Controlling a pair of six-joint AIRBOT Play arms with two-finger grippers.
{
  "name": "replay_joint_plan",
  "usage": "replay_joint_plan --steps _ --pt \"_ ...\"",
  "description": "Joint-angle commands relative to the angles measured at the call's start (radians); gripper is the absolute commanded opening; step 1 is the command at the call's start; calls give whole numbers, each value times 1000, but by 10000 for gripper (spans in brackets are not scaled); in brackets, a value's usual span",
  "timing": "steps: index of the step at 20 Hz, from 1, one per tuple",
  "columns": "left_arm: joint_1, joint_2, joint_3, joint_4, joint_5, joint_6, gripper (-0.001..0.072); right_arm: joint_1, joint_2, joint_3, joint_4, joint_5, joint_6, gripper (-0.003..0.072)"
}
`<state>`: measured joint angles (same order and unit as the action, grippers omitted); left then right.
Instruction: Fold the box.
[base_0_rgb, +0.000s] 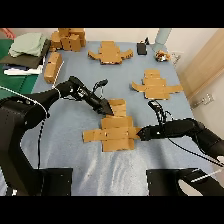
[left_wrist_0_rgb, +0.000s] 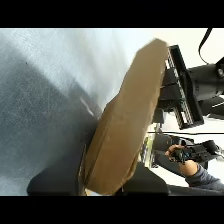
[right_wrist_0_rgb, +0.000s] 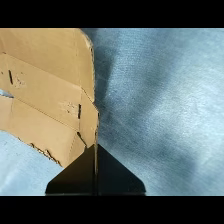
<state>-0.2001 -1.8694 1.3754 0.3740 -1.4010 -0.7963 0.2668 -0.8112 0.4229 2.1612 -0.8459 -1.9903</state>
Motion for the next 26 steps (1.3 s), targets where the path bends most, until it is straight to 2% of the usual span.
replay_joint_plan --steps 1,4,5,11,12,16,17,18,19,20,24,26 --pt "0 -1 1 -2 3 4 203 1 0 0 -5 -2 0 4" --pt "0 -1 1 -3 3 16 201 1 0 0 -10 -2 0 4" --pt "-2 -1 1 -2 2 21 166 1 0 0 -12 -2 0 4" --pt "-14 -1 1 8 5 27 159 1 0 0 -12 -2 0 4" --pt "-14 -1 1 9 1 35 18 1 0 0 -11 -2 0 5" --pt "-11 0 3 8 3 48 14 1 0 0 -11 -2 0 27" --pt "-10 0 8 11 3 63 14 1 0 0 -11 -1 2 75" --pt "-10 2 13 11 3 79 14 -3 0 0 -17 5 24 277" --pt "-13 3 22 11 3 101 14 -14 0 5 -29 9 55 442" --pt "-18 10 27 12 4 113 13 -31 0 19 -71 8 102 486" --pt "-46 63 22 52 -14 198 13 -122 2 129 -262 -30 308 476" --pt "-71 95 -1 1 -23 284 13 -155 2 166 -266 -34 337 273"
